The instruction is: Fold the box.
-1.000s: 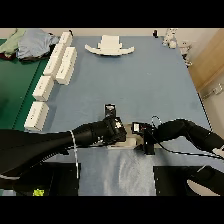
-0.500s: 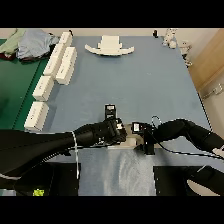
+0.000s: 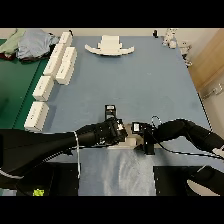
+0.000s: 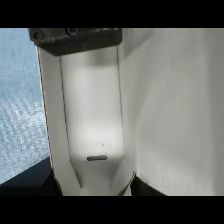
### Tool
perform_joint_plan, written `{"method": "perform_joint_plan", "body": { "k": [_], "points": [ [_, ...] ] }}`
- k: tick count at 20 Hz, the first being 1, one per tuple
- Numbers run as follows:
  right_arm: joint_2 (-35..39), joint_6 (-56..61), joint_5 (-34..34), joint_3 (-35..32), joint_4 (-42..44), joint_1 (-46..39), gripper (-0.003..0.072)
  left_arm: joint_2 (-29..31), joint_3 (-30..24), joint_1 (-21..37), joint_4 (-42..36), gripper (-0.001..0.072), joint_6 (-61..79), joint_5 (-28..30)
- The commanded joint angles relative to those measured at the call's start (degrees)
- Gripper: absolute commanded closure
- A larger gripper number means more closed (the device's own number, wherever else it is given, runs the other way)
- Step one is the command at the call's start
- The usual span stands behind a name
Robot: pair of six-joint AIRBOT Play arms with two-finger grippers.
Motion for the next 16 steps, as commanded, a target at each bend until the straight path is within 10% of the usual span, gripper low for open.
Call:
{"method": "perform_joint_plan", "body": {
  "k": [1,3,8,9,10,11,16],
  "points": [
    [0.00,0.00,0.00,-0.02,0.02,0.00,0.0245,-0.44,0.02,-0.02,0.04,0.0418,-0.09,-0.04],
    [0.00,0.00,0.00,-0.02,0.02,0.00,0.0246,-0.44,0.02,-0.22,0.15,0.0696,-0.02,0.09],
    [0.00,0.00,-0.02,-0.02,0.02,0.00,0.0245,-0.39,0.04,-0.37,0.20,0.0693,0.00,-0.02],
    [0.00,0.00,0.00,-0.02,0.02,0.00,0.0246,-0.39,0.04,-0.37,-0.11,0.0605,0.26,-0.07],
    [0.00,0.00,0.00,-0.02,0.02,0.00,0.0245,-0.39,0.04,-0.37,-0.20,0.0271,0.15,-0.07],
    [0.00,0.00,0.00,-0.02,0.02,0.00,0.0245,-0.39,0.04,-0.37,-0.17,0.0113,-0.33,-0.26],
    [-0.02,0.00,0.00,-0.02,0.02,0.00,0.0245,-0.39,0.04,-0.37,-0.15,0.0114,-0.92,-0.48]
  ]
}}
